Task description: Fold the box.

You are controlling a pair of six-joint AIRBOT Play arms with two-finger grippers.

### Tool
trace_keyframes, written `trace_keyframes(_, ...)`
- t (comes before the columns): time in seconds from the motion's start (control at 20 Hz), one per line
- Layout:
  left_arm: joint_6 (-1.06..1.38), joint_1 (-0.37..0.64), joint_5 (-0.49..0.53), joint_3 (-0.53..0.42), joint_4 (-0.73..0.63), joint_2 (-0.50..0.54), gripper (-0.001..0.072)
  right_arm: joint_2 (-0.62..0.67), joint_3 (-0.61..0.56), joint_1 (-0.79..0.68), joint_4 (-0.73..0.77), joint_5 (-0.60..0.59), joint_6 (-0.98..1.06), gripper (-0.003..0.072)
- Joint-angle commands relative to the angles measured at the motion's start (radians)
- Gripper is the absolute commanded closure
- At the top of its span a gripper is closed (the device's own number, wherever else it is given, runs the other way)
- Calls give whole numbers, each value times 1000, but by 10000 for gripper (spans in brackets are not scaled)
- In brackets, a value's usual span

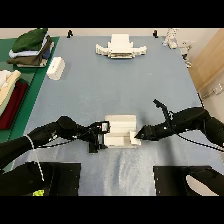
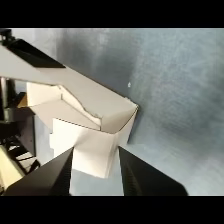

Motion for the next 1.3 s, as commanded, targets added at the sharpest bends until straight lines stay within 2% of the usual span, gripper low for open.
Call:
trace_keyframes(0.0, 0, 0, 0, 1, 0, 0, 208, -5, 29, 116, -103, 117, 147, 244)
trace_keyframes(0.25, 0, 0, 0, 1, 0, 0, 208, -16, 118, 292, -359, 186, 499, 245)
trace_keyframes(0.5, 0, 0, 0, 1, 0, 0, 208, -60, 216, 475, -635, 162, 852, 245)
trace_keyframes(0.8, 0, 0, 0, 1, 0, 0, 208, -232, 327, 605, -739, 93, 1027, 249)
trace_keyframes(1.05, 0, 0, 0, 1, 0, 0, 209, -329, 382, 628, -801, 39, 1103, 251)
trace_keyframes(1.2, 0, 0, 0, 1, 0, 0, 208, -369, 385, 628, -801, 43, 1106, 290)
trace_keyframes(1.25, 0, 0, 0, 1, 0, 0, 208, -373, 385, 627, -801, 43, 1106, 411)
